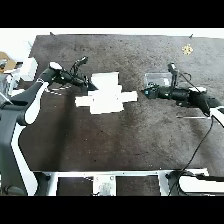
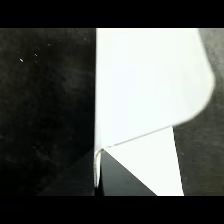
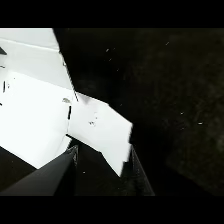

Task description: Fold the box and place the chain.

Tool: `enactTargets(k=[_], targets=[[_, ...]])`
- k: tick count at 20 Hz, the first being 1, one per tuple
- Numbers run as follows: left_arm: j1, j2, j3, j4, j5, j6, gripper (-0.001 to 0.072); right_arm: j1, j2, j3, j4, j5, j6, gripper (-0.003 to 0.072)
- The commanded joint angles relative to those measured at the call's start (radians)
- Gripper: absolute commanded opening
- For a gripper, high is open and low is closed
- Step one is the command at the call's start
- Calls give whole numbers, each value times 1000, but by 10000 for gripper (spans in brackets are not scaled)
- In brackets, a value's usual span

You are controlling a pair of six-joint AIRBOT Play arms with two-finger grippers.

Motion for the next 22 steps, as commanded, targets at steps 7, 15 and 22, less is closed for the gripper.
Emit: enactTargets(k=[7,15,22], targets=[[-34,-5,0,19,37,267,13,34,24,1,-63,-62,-3,386],[-34,-50,-25,53,72,283,13,35,24,1,-62,-100,-56,386],[-34,-49,-24,56,56,281,14,36,24,1,-61,-127,-150,515]])
